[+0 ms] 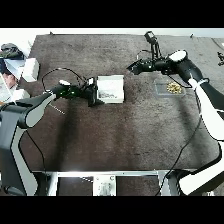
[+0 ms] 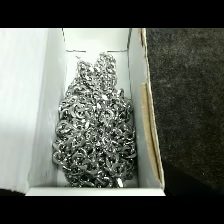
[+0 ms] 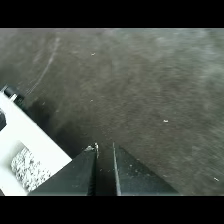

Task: Fold the box and place the chain.

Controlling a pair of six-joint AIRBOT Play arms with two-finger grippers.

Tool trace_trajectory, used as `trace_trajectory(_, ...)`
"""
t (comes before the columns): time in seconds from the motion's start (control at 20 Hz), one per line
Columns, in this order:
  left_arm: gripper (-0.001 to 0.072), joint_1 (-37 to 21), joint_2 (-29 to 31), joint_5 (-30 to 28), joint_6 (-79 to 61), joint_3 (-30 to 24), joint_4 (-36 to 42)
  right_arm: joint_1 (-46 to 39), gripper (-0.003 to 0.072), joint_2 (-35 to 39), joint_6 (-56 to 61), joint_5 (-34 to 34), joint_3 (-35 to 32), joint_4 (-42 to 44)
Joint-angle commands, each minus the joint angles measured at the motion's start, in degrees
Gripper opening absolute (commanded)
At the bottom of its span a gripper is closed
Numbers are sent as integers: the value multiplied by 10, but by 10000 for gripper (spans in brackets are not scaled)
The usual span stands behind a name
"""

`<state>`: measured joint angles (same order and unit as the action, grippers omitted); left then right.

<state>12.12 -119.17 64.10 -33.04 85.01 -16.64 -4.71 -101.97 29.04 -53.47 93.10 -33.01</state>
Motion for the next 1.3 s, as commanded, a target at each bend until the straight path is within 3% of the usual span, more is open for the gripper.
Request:
trace_trajectory(0.0,285,0,0,0,0,0,0,-8,174,-49,-70,-75,30,42)
trace_trajectory(0.3,285,0,0,0,0,0,0,6,174,-64,-156,-159,31,62)
trace_trajectory(0.65,285,0,0,0,0,0,0,43,195,-63,-215,-218,31,24)
trace_trajectory(0.75,285,0,0,0,0,0,0,53,197,-63,-230,-219,31,-2)
trace_trajectory(0.8,285,0,0,0,0,0,0,57,292,-63,-240,-217,31,-10)
trace_trajectory(0.85,285,0,0,0,0,0,0,61,341,-63,-259,-216,31,-18)
trace_trajectory(1.25,285,0,0,0,0,0,0,91,344,-63,-295,-171,30,-43)
